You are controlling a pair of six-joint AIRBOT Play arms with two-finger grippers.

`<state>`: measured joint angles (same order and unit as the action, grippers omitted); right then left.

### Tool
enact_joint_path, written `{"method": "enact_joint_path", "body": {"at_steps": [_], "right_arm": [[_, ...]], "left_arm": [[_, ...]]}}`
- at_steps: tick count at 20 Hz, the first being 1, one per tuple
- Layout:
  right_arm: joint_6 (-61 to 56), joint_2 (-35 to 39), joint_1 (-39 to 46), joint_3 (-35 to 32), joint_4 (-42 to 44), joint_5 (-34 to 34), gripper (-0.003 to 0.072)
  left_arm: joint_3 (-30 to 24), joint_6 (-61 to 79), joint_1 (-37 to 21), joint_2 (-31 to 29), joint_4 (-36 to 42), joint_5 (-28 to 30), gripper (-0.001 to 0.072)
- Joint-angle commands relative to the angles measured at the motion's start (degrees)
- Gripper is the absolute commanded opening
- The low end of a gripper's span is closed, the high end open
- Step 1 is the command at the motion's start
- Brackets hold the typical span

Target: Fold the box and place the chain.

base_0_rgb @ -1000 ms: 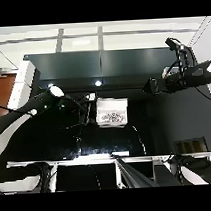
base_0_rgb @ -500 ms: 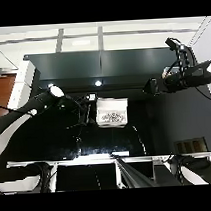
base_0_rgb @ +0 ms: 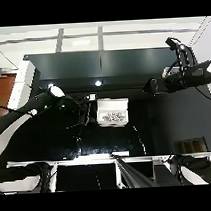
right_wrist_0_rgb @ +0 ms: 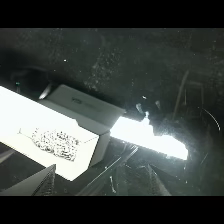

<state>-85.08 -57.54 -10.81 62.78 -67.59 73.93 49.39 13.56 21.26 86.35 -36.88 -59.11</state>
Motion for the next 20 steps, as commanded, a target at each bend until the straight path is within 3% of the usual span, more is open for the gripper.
{"method": "enact_joint_path", "body": {"at_steps": [1, 5, 8, 12, 15, 18, 20], "right_arm": [[0.0, 0.0, 0.0, 0.0, 0.0, -0.1, 0.0691], [-4.3, -1.9, -1.2, -0.1, 0.0, -2.7, 0.0692], [-4.2, -7.5, -4.5, -0.1, 0.1, -7.3, 0.0692], [6.8, -14.8, -8.2, -0.1, 6.0, -15.9, 0.0692], [23.5, -17.3, -10.6, -0.1, 9.0, -16.3, 0.0691], [26.7, -17.5, -10.8, -0.1, 9.1, -15.5, 0.0691], [27.9, -17.5, -10.9, -0.1, 9.8, -11.6, 0.0691]], "left_arm": [[0.0, -0.1, 0.0, 0.1, -0.2, 0.6, 0.0499], [0.0, -0.1, 0.0, 0.1, -0.2, 0.6, 0.0499], [0.0, -0.1, 0.0, 0.1, -0.2, 0.6, 0.0499], [0.0, -0.1, 0.0, 0.1, -0.2, 0.6, 0.0499], [0.0, -0.1, 0.0, 0.1, -0.2, 0.6, 0.0499], [0.0, -0.1, 0.0, 0.1, -0.2, 0.6, 0.0499], [0.0, -0.1, 0.0, 0.1, -0.2, 0.6, 0.0499]]}}
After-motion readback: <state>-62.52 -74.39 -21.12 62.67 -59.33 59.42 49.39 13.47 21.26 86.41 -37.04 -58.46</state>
